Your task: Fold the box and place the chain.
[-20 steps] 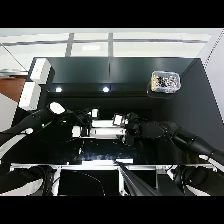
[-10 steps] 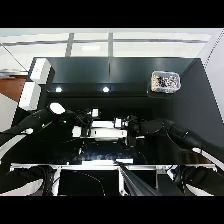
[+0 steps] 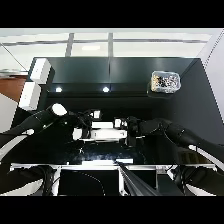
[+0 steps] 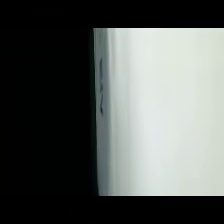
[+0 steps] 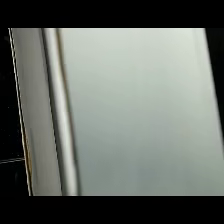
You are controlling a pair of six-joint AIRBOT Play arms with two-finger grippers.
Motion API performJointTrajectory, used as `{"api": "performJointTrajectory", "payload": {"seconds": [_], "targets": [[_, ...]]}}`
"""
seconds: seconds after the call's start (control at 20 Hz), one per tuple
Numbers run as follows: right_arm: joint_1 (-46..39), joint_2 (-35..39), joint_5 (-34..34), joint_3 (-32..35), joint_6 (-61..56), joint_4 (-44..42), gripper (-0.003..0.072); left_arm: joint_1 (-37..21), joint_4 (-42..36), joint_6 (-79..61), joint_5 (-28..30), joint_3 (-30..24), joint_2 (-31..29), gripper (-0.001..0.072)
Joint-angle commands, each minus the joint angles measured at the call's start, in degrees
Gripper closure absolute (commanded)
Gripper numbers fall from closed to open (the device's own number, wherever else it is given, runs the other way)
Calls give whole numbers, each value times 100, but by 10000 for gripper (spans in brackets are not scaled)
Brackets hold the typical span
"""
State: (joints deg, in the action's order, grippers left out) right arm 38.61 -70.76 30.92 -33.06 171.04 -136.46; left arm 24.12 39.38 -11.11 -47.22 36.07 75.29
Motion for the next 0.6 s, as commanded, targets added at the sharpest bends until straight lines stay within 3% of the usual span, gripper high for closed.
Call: {"api": "performJointTrajectory", "payload": {"seconds": [0.0,0.55], "targets": [[-4,-13,26,-2,7,-4,-13,11,68,46,70,0,2,681],[-236,-22,229,-2,7,-7,-13,11,68,46,72,0,2,681]]}}
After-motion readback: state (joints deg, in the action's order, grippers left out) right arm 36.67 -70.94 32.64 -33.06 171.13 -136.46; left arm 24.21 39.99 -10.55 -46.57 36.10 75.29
